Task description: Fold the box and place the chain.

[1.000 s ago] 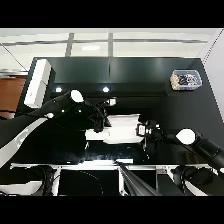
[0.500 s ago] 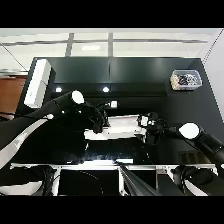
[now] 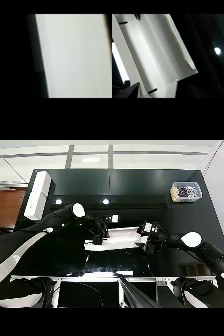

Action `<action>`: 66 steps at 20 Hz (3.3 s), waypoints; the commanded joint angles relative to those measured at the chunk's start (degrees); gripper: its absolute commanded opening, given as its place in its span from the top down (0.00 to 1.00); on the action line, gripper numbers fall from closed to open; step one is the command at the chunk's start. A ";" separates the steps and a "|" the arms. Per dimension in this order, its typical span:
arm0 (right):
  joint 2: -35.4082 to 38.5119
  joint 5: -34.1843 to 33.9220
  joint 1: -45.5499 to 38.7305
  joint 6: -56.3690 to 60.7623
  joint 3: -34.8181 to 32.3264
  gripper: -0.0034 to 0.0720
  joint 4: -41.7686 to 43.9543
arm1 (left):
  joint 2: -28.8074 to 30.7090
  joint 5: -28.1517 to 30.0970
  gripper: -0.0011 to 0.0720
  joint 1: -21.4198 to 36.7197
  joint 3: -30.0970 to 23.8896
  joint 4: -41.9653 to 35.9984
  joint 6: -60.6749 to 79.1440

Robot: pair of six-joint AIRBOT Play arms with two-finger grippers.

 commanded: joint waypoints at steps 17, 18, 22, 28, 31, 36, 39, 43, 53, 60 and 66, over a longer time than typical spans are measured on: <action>-11.39 3.76 -0.02 -17.16 0.04 0.02 2.75 | 0.02 0.11 0.95 -0.04 0.04 -0.24 0.00; -11.91 3.76 -0.02 -17.42 0.04 0.02 2.86 | 0.02 0.09 0.95 -0.04 0.04 -0.24 0.00; -12.48 3.63 -0.04 -17.81 0.04 0.02 4.00 | 0.02 0.11 0.95 -0.04 0.04 -0.24 0.00; -13.70 2.54 1.84 -18.58 0.17 0.02 4.50 | 0.00 0.11 0.95 -0.04 0.04 -0.31 0.00; -13.86 1.53 3.06 -18.03 0.17 0.02 3.65 | 0.00 0.11 0.95 -0.04 0.04 -0.37 0.00; -13.86 1.09 3.06 -17.66 0.17 0.03 3.67 | 0.00 -0.48 0.95 -0.04 0.04 -0.37 0.00; -13.86 1.11 3.06 -17.68 0.17 0.34 3.67 | 0.00 -3.67 0.95 -0.04 0.04 -0.17 0.00; -13.86 1.11 3.06 -17.68 0.17 0.34 3.67 | 0.20 -4.87 0.11 0.24 0.48 0.90 -5.51; -13.86 1.14 3.06 -17.68 0.17 0.34 3.67 | 4.50 -20.57 0.33 10.23 9.22 17.88 -41.79; -13.86 1.11 3.06 -17.68 0.17 0.34 3.69 | 20.06 -9.18 0.95 18.56 -4.52 2.14 -42.10; -13.86 1.14 3.04 -17.68 0.17 0.34 3.69 | 40.54 -0.04 0.95 17.79 -31.26 -24.50 -34.25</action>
